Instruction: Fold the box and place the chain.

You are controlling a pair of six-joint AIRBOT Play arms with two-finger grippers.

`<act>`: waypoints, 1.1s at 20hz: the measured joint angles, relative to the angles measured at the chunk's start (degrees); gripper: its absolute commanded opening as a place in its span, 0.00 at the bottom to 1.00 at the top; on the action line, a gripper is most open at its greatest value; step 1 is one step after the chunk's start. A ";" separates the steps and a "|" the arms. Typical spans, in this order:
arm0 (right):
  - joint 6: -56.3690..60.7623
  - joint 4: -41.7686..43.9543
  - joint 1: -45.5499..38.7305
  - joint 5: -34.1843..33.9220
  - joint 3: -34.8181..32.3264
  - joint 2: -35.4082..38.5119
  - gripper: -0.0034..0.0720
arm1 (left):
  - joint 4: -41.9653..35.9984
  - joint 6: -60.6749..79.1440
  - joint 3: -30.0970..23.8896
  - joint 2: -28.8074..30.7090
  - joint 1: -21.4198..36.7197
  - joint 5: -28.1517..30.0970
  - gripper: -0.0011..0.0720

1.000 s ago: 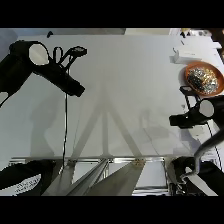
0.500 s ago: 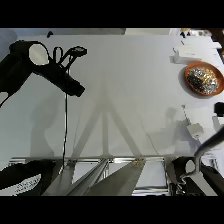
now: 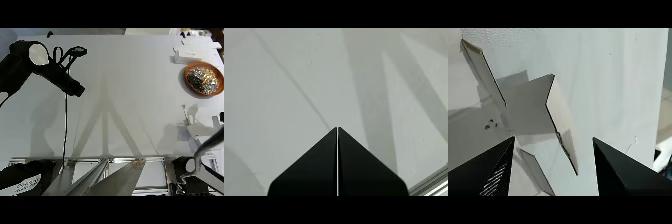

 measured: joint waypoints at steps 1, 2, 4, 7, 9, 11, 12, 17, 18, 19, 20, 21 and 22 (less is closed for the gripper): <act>0.39 -0.35 -0.13 -0.28 0.00 -1.25 0.50 | 0.00 0.00 0.00 0.00 0.00 0.02 0.03; 0.96 -0.72 -0.20 -0.66 0.00 -2.43 0.39 | 0.00 0.00 0.00 0.00 0.00 0.02 0.03; 2.16 -1.25 -0.31 -1.09 0.00 -4.28 0.20 | 0.00 0.00 0.00 0.00 0.00 0.02 0.03; 3.45 -1.64 -0.35 -1.01 0.00 -5.60 0.07 | 0.00 0.00 0.00 0.00 0.00 0.02 0.03; 3.96 -2.10 -0.09 -0.55 0.04 -5.62 0.07 | 0.02 0.00 0.00 0.00 0.00 0.02 0.03; 3.80 -2.03 1.33 0.85 0.02 -4.35 0.07 | 0.00 0.00 0.00 0.00 0.00 0.02 0.03; 3.23 -1.60 2.60 0.85 0.02 -3.23 0.07 | 0.02 0.00 0.00 0.00 0.00 0.02 0.03; -0.52 12.94 12.61 2.03 -0.37 5.35 0.07 | 0.00 0.00 0.00 0.00 0.00 0.02 0.03; -1.68 18.14 14.73 2.10 -1.01 7.13 0.07 | 0.02 -0.02 0.00 0.00 0.00 0.02 0.03; -2.67 23.69 17.20 1.99 -2.05 8.94 0.07 | 0.02 0.00 0.00 0.00 0.00 0.02 0.03; -3.34 28.35 19.65 1.60 -3.37 10.60 0.07 | 0.00 0.00 0.00 0.00 0.00 0.02 0.03; -3.89 32.81 22.45 0.74 -5.09 12.37 0.07 | 0.02 0.00 0.00 0.00 0.00 0.02 0.03; -4.09 36.68 25.40 -0.48 -7.06 14.16 0.07 | 0.02 0.00 0.00 0.00 0.00 0.02 0.03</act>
